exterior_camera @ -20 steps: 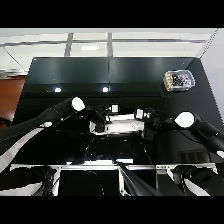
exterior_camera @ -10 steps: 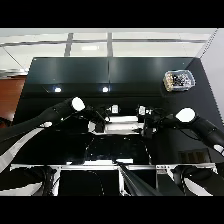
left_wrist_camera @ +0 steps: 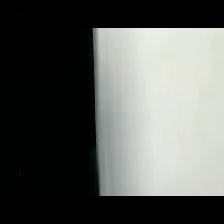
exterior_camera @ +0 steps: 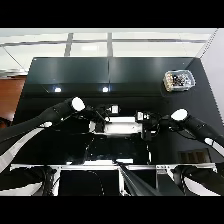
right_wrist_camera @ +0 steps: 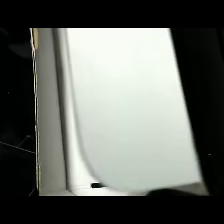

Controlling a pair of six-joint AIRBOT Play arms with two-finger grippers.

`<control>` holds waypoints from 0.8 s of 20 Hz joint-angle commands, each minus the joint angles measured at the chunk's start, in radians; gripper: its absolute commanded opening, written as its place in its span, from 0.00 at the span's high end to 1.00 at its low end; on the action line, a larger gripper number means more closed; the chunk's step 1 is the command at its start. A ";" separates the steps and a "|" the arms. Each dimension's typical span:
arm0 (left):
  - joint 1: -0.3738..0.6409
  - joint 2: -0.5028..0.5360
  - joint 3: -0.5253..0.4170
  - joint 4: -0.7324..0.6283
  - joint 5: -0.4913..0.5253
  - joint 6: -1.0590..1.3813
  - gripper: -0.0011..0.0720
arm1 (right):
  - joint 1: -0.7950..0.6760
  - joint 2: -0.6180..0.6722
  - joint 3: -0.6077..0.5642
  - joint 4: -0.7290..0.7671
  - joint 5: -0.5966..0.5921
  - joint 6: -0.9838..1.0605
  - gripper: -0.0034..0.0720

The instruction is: Fold the box and place the chain.

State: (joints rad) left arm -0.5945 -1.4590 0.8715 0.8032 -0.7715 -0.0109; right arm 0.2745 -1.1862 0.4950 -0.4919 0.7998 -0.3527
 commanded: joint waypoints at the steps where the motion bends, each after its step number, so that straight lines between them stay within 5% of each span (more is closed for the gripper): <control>1: -0.001 -0.002 0.001 0.000 0.001 0.000 0.95 | -0.005 -0.011 -0.017 0.022 -0.005 -0.037 0.02; 16: -0.001 -0.002 0.001 0.000 0.001 0.000 0.95 | 0.060 -0.023 -0.009 -0.044 -0.098 0.054 0.02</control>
